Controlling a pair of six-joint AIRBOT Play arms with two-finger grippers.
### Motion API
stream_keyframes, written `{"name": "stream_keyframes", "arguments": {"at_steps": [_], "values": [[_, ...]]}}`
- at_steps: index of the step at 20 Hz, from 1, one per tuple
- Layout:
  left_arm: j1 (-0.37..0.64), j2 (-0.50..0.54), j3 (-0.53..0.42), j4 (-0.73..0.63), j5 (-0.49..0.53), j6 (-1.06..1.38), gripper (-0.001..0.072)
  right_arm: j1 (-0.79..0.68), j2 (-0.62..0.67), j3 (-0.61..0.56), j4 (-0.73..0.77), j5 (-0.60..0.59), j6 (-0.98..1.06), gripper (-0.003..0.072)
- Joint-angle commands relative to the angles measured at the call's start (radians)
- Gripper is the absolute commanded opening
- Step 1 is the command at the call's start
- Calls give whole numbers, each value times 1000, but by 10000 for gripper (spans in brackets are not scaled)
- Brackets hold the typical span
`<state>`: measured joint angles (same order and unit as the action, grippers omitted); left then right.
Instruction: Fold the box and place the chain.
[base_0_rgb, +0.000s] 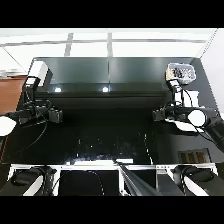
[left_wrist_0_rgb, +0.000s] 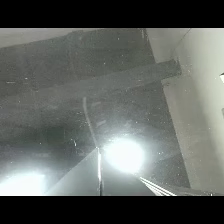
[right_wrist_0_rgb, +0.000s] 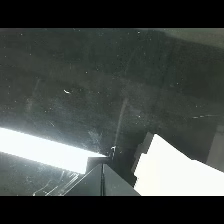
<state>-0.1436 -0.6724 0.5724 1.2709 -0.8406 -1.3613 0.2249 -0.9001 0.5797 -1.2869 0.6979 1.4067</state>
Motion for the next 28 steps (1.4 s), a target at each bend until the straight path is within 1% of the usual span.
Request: {"name": "stream_keyframes", "arguments": {"at_steps": [1,11,12,13,15,16,17,18,19,20,21,22,24,26,28], "values": [[-1,1,0,0,0,0,25,0,0,0,0,0,0,18],[-1,1,0,0,0,0,24,0,0,0,0,0,0,18],[-1,1,0,0,0,0,24,0,0,0,4,-22,0,18],[-1,1,0,0,0,0,25,0,0,0,11,-92,0,18],[-1,1,0,0,0,0,25,0,-6,-2,-8,-290,0,20],[-1,1,0,0,0,0,24,-3,-24,-3,-89,-418,0,207],[-1,1,0,0,0,0,24,-21,-48,-3,-161,-527,0,674],[-1,1,0,0,0,0,24,-67,-77,1,-187,-618,3,706],[-1,1,0,0,0,0,24,-143,-105,16,-173,-643,39,705],[-1,1,0,0,0,0,24,-260,-138,41,-135,-621,111,705],[-1,1,0,0,0,0,24,-399,-169,78,-108,-550,183,705],[-1,1,0,0,0,0,25,-529,-196,127,-101,-446,220,704],[-1,1,0,0,0,0,25,-778,-248,246,-103,-224,205,704],[-1,1,0,0,0,0,24,-972,-296,338,-101,-74,122,704],[-1,1,0,0,0,0,24,-1123,-367,425,-77,70,111,703]]}}
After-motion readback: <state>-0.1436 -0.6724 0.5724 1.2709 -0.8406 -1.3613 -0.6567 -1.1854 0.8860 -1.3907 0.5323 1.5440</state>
